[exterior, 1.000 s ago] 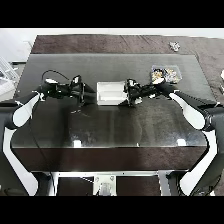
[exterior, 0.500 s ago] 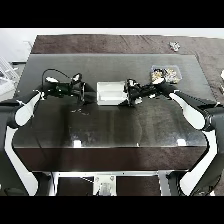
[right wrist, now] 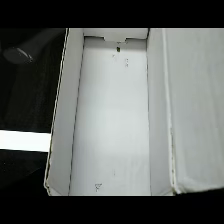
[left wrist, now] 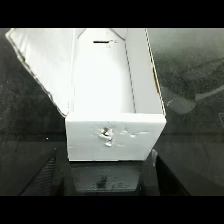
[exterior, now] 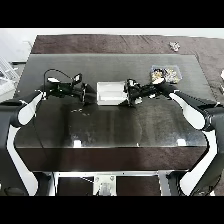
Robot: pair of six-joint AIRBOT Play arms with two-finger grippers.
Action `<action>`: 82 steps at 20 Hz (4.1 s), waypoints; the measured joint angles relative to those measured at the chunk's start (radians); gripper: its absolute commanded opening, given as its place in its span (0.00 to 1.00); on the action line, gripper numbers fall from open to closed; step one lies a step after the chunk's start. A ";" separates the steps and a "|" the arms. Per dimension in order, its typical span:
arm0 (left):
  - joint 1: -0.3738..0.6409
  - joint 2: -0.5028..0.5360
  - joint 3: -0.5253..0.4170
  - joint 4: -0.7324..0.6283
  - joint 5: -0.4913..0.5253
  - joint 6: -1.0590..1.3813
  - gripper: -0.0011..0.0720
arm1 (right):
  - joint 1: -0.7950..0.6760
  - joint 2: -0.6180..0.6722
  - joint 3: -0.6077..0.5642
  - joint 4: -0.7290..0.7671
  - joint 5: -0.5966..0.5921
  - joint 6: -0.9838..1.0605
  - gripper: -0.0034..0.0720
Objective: Fold the box and place the chain.
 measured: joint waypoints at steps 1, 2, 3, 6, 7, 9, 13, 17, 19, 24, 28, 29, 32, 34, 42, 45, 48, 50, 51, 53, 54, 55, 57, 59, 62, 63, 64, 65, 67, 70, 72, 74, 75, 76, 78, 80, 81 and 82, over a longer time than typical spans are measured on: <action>0.000 0.000 0.000 0.000 0.000 0.000 1.00 | 0.000 0.000 0.000 0.000 0.000 0.000 0.83; 0.000 0.000 0.000 -0.001 0.000 0.000 1.00 | 0.000 0.000 0.000 0.000 0.000 0.000 0.83; 0.000 -0.001 0.000 -0.001 0.001 0.000 1.00 | 0.000 0.000 0.000 0.000 0.000 0.000 0.83; -0.007 -0.001 0.000 -0.002 0.005 0.003 1.00 | 0.000 0.000 0.000 0.000 0.000 0.000 0.83; -0.010 -0.001 0.000 -0.002 0.007 0.003 1.00 | 0.000 0.000 0.000 0.000 0.000 0.000 0.83; -0.018 -0.001 0.000 -0.002 0.009 0.004 1.00 | 0.000 0.000 0.000 -0.001 0.000 0.000 0.83; -0.026 -0.001 0.000 -0.002 0.013 0.005 1.00 | 0.000 0.000 0.000 0.000 0.000 0.000 0.83; -0.029 -0.002 0.000 -0.001 0.018 0.004 1.00 | 0.000 0.000 0.000 0.000 0.000 0.000 0.83; -0.032 -0.006 0.001 -0.002 0.030 0.003 1.00 | 0.000 0.000 0.000 0.000 0.000 0.000 0.83; -0.045 -0.014 0.001 -0.024 0.075 0.016 1.00 | 0.000 0.000 0.000 0.001 -0.002 0.001 0.83; -0.061 -0.016 0.000 -0.030 0.103 0.028 1.00 | 0.000 0.000 0.000 0.000 -0.002 0.001 0.83; -0.064 -0.016 0.000 -0.031 0.109 0.030 1.00 | 0.000 0.000 0.000 0.000 -0.002 0.001 0.83; -0.073 -0.016 0.000 -0.031 0.122 0.031 1.00 | 0.000 0.000 0.000 0.000 -0.002 0.001 0.83; -0.077 -0.017 0.000 -0.032 0.131 0.032 1.00 | 0.000 0.000 0.000 0.000 -0.002 0.001 0.83; -0.091 -0.017 0.000 -0.035 0.150 0.034 1.00 | 0.000 0.000 0.000 0.000 -0.001 0.000 0.83; -0.093 -0.017 0.000 -0.036 0.151 0.034 0.97 | 0.000 0.000 0.000 0.000 0.000 0.000 0.83; -0.093 -0.017 0.000 -0.036 0.152 0.034 0.84 | 0.000 0.000 0.000 0.000 0.000 0.000 0.83; -0.093 -0.017 0.000 -0.034 0.151 0.033 0.76 | 0.000 0.000 0.000 0.000 0.000 0.000 0.83; -0.093 -0.017 0.000 -0.033 0.150 0.033 0.76 | 0.000 0.000 0.000 0.000 0.000 0.000 0.83; -0.093 -0.017 0.000 -0.031 0.148 0.031 0.76 | 0.000 0.000 0.000 0.000 0.000 0.000 0.83; -0.093 -0.017 0.000 -0.031 0.148 0.031 0.76 | 0.000 0.000 0.000 0.000 0.000 0.000 0.83; -0.093 -0.017 0.000 -0.030 0.148 0.031 0.76 | 0.000 0.000 0.000 0.000 0.000 0.000 0.83; -0.093 -0.017 0.000 -0.027 0.147 0.030 0.76 | 0.000 0.000 0.000 0.000 0.000 0.000 0.83; -0.093 -0.017 0.000 -0.026 0.147 0.030 0.76 | 0.000 0.000 0.000 0.000 0.000 0.000 0.83; -0.093 -0.017 0.001 -0.024 0.147 0.030 0.76 | 0.000 0.000 0.000 0.000 0.001 0.000 0.83; -0.093 -0.017 0.001 -0.024 0.146 0.030 0.76 | 0.000 0.000 0.000 0.000 0.001 0.000 0.83; -0.093 -0.017 0.001 -0.024 0.147 0.030 0.76 | 0.000 0.000 0.000 0.000 0.001 0.000 0.83; -0.093 -0.017 0.001 -0.024 0.147 0.030 0.76 | 0.000 0.000 0.000 0.000 0.001 0.000 0.83; -0.093 -0.017 0.000 -0.023 0.147 0.030 0.76 | 0.000 0.000 0.000 0.000 0.001 0.000 0.83; -0.093 -0.017 0.001 -0.023 0.147 0.031 0.76 | 0.000 0.000 0.000 0.000 0.001 0.000 0.83; -0.093 -0.017 0.001 -0.023 0.147 0.031 0.76 | 0.000 0.000 0.000 0.000 0.001 0.000 0.83; -0.093 -0.017 0.001 -0.023 0.147 0.030 0.76 | 0.000 0.000 0.000 0.000 0.001 0.000 0.83; -0.093 -0.017 0.001 -0.023 0.146 0.030 0.76 | 0.000 0.000 0.000 0.000 0.001 0.000 0.83; -0.093 -0.017 0.001 -0.023 0.141 0.029 0.76 | 0.000 0.000 0.000 0.000 0.002 0.000 0.83; -0.093 -0.017 0.001 -0.022 0.124 0.024 0.76 | 0.000 0.000 0.000 -0.002 0.006 0.000 0.83; -0.093 -0.017 0.001 -0.023 0.113 0.023 0.76 | 0.000 0.000 0.000 -0.002 0.007 0.000 0.83; -0.093 -0.017 0.001 -0.023 0.110 0.023 0.76 | 0.000 0.000 0.000 -0.002 0.007 0.000 0.83; -0.093 -0.017 0.001 -0.023 0.105 0.023 0.76 | 0.000 0.000 0.000 -0.002 0.007 -0.001 0.83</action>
